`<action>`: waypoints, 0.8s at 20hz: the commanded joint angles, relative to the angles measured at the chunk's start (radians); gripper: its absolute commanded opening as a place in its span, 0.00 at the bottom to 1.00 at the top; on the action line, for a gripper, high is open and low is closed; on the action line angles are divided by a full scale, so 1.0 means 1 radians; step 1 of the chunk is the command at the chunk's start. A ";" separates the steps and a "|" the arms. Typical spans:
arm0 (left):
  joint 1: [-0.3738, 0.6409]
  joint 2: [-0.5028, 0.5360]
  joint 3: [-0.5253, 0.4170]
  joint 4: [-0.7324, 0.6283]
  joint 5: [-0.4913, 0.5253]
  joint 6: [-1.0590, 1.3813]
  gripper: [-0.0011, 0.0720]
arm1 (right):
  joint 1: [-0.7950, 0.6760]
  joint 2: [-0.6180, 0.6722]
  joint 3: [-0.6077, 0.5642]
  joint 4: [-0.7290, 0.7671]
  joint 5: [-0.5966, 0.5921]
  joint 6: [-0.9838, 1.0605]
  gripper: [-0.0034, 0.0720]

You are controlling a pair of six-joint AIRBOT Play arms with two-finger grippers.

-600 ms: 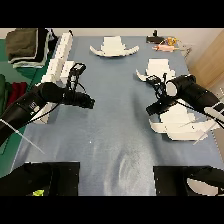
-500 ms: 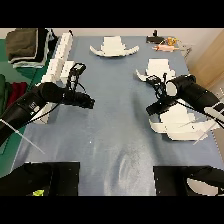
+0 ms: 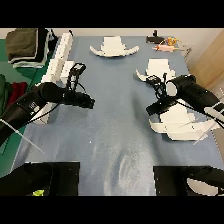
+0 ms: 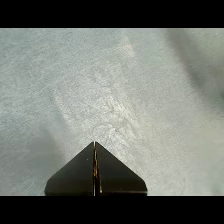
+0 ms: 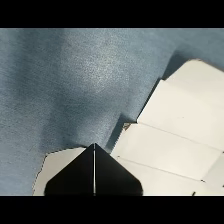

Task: Fold the box.

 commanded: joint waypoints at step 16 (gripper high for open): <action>0.000 0.001 0.000 -0.002 0.004 0.000 0.04 | -0.064 0.000 0.214 -0.294 0.219 0.210 0.47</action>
